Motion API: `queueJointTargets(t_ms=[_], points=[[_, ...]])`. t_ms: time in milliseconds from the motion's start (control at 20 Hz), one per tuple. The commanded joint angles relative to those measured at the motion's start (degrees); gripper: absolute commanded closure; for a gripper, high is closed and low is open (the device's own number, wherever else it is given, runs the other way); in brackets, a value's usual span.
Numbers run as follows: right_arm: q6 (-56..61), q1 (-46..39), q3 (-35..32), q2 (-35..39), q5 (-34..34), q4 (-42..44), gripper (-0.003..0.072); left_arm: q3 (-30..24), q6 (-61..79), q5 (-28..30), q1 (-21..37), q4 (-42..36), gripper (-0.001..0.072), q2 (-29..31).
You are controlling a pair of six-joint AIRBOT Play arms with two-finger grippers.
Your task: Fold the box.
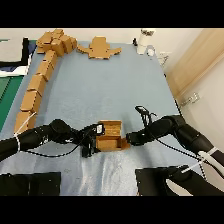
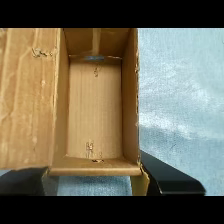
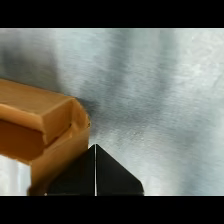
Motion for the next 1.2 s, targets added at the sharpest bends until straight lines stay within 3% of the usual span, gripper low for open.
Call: queueJointTargets(t_ms=[0,150,200,250,300,700,1000,1150], points=[[-0.3,0.1,1.4,2.0,-0.6,3.3,0.0663,0.0,0.0,0.0,0.0,0.0,0.0215,0.0],[-0.3,0.1,1.4,2.0,-0.4,5.3,0.0663,0.0,0.0,0.0,0.0,0.0,0.0215,0.0],[-0.3,0.1,1.4,2.0,-0.6,5.3,0.0523,0.0,0.0,0.0,0.0,0.0,0.0215,0.0],[-0.3,0.1,1.4,1.9,-0.6,5.4,0.0292,0.0,0.0,0.0,0.0,0.0,0.0215,0.0],[-0.3,0.1,1.4,1.9,-0.5,5.4,0.027,0.0,0.0,0.0,0.0,0.0,0.0215,0.0],[0.5,4.8,2.4,-1.7,2.5,6.2,0.0271,0.0,0.0,0.0,0.0,0.0,0.0215,0.0],[28.1,20.0,10.4,-10.8,2.2,-14.1,0.0273,0.0,0.0,0.0,0.0,0.0,0.0215,0.0],[40.9,27.5,16.5,-18.0,-2.9,-22.7,0.0273,0.0,0.0,0.0,0.0,0.0,0.0215,0.0]])
